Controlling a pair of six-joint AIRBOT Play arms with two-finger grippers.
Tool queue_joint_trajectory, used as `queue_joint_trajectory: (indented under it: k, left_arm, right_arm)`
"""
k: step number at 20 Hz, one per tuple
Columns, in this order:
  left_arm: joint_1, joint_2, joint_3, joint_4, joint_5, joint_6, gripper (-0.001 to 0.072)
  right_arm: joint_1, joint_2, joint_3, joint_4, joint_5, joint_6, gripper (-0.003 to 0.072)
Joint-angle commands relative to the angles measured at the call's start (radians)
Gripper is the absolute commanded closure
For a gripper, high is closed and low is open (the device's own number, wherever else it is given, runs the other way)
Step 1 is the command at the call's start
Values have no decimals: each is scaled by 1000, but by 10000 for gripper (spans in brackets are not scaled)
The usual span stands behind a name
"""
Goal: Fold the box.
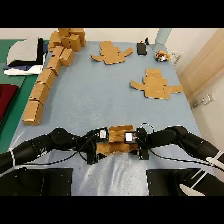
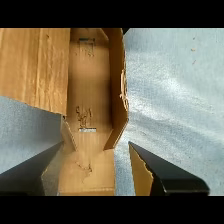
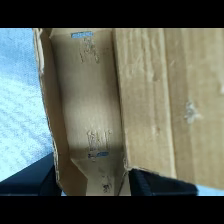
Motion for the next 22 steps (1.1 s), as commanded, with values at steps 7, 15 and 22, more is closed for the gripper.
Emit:
queue_joint_trajectory:
  k: [7, 15, 22]
  left_arm:
    - [9, -5, 9, 63, -11, -82, 121]
    - [8, -5, 8, 59, -10, -45, 583]
    - [10, -5, 7, 64, -20, -37, 581]
  right_arm:
    - [1, 1, 1, 0, 0, 0, 175]
    - [1, 1, 1, 0, 0, 0, 175]
    - [1, 1, 1, 0, 0, 0, 175]
